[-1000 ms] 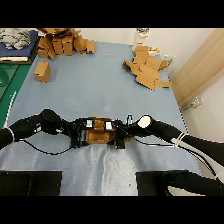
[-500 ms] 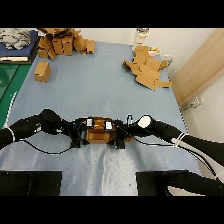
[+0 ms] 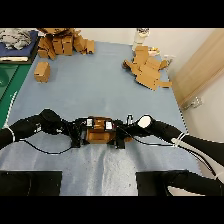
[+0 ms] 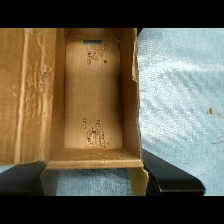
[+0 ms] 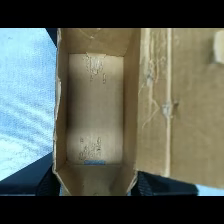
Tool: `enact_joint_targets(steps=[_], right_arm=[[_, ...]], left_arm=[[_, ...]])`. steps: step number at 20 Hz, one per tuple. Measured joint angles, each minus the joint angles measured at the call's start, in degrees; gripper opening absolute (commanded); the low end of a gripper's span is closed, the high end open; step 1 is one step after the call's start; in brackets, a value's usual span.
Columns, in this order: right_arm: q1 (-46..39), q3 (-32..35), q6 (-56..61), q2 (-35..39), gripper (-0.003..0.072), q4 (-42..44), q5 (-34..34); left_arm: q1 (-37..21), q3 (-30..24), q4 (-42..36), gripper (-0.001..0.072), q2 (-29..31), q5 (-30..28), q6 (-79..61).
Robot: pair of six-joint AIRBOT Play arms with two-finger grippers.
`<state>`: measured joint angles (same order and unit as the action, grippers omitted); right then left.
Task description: Fold the box.
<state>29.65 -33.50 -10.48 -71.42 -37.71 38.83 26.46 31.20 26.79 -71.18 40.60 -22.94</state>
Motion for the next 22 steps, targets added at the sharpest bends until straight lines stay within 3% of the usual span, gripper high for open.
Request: enact_joint_targets(steps=[21, 22], right_arm=[[0.0, 0.0, 0.0, 0.0, 0.0506, 0.2, 0.1], [0.0, 0.0, 0.0, 0.0, 0.0564, 0.3, 0.2]], left_arm=[[0.0, 0.0, 0.0, 0.0507, 0.0, 0.3, 0.9], [0.0, 0.0, 0.0, 0.0507, 0.0, 0.3, 0.9]])
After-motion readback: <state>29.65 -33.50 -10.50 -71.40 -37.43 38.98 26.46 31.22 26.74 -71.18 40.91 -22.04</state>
